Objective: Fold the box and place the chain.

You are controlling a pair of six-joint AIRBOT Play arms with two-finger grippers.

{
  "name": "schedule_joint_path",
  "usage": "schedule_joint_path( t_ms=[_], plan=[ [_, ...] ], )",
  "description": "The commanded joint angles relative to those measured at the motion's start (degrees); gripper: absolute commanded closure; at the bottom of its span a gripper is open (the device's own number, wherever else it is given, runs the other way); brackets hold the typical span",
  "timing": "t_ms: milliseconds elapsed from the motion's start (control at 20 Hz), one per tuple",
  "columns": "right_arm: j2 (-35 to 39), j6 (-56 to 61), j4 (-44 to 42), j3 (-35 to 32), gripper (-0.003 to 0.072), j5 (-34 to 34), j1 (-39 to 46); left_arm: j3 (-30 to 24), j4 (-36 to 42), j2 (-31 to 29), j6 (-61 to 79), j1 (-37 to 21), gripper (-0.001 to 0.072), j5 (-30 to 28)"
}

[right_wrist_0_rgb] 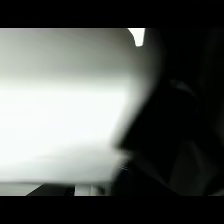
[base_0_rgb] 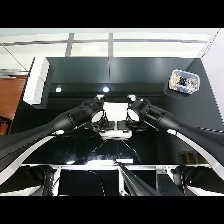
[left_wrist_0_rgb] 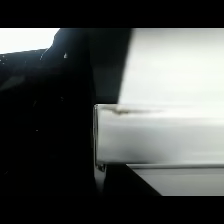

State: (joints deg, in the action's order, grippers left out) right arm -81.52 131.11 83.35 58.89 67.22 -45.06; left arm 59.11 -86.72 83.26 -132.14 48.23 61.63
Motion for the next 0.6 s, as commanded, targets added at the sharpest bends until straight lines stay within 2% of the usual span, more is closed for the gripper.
schedule_joint_path(
  t_ms=[0,250,350,450,500,550],
  plan=[
    [4.26,-4.26,2.84,0.02,0.0292,2.12,0.09,0.02,-0.02,0.02,-0.09,-0.02,0.0683,-0.02],
    [20.76,-7.76,11.8,0.02,0.0292,4.11,1.36,0.02,-0.02,0.02,-0.09,-0.02,0.0683,-0.09],
    [26.16,-7.72,24.26,0.0,0.0292,4.7,4.13,0.02,-0.02,0.02,-0.09,-0.02,0.0683,-0.07],
    [27.23,-7.72,39.39,-0.07,0.0293,4.63,8.98,0.02,-0.02,0.02,-0.09,-0.02,0.0683,-0.07],
    [26.95,-7.72,44.72,-0.87,0.0292,1.22,13.29,0.02,-0.02,0.02,-0.09,-0.02,0.0683,-0.07],
    [26.6,-7.72,46.56,-2.14,0.0293,-4.26,18.25,0.02,-0.02,0.02,-0.09,-0.02,0.0683,-0.04]
  ],
)
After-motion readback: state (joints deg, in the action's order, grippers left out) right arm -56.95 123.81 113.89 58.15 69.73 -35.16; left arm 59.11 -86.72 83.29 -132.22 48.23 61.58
